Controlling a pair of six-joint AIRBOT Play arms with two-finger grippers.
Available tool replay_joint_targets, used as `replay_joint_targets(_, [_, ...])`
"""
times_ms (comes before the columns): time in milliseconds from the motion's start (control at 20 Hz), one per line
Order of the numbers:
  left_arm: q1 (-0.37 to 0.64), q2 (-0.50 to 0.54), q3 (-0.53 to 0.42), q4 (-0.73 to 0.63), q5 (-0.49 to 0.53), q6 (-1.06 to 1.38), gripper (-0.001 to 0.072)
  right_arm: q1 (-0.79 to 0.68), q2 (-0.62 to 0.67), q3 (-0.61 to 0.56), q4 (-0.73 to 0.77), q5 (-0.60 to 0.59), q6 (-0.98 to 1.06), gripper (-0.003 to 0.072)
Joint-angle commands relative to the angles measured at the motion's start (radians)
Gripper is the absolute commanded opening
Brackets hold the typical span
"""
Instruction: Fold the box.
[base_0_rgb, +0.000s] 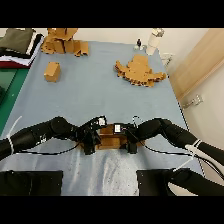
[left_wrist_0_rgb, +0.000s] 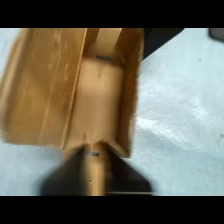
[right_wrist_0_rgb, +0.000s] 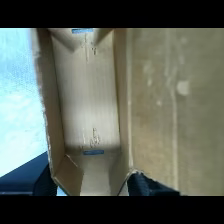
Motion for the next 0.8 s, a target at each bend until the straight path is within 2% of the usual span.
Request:
replay_joint_targets(0, [0.001,0.017,0.000,0.086,-0.027,-0.112,0.0012,0.000,0.000,0.000,0.000,0.000,0.000,0.0501])
replay_joint_targets(200, [0.001,0.121,0.000,0.454,-0.087,-0.549,0.0011,0.000,0.000,0.000,0.000,0.000,0.000,0.0501])
replay_joint_targets(300, [0.001,0.215,0.000,0.543,-0.090,-0.743,0.0011,0.000,0.000,0.000,0.000,0.000,0.000,0.0501])
replay_joint_targets(400, [0.001,0.313,-0.001,0.701,-0.105,-1.044,0.0011,0.000,0.000,0.000,0.000,0.000,0.000,0.0501])
replay_joint_targets(450, [0.001,0.355,-0.001,0.835,-0.138,-1.263,0.0011,0.000,0.000,0.000,0.000,0.000,0.000,0.0501])
replay_joint_targets(550, [0.002,0.399,-0.001,1.077,-0.277,-1.698,0.0011,0.000,0.000,0.000,0.000,0.000,0.000,0.0501])
replay_joint_targets(600, [0.009,0.397,-0.002,1.107,-0.341,-1.820,0.0011,0.000,0.000,0.000,0.001,0.000,0.000,0.0501])
replay_joint_targets(650, [0.025,0.384,-0.008,1.069,-0.374,-1.864,0.0011,0.000,0.000,0.000,0.000,0.000,0.000,0.0501])
replay_joint_targets(750, [0.054,0.338,-0.028,0.906,-0.360,-1.835,0.0011,0.000,0.000,0.000,0.000,0.000,0.000,0.0501])
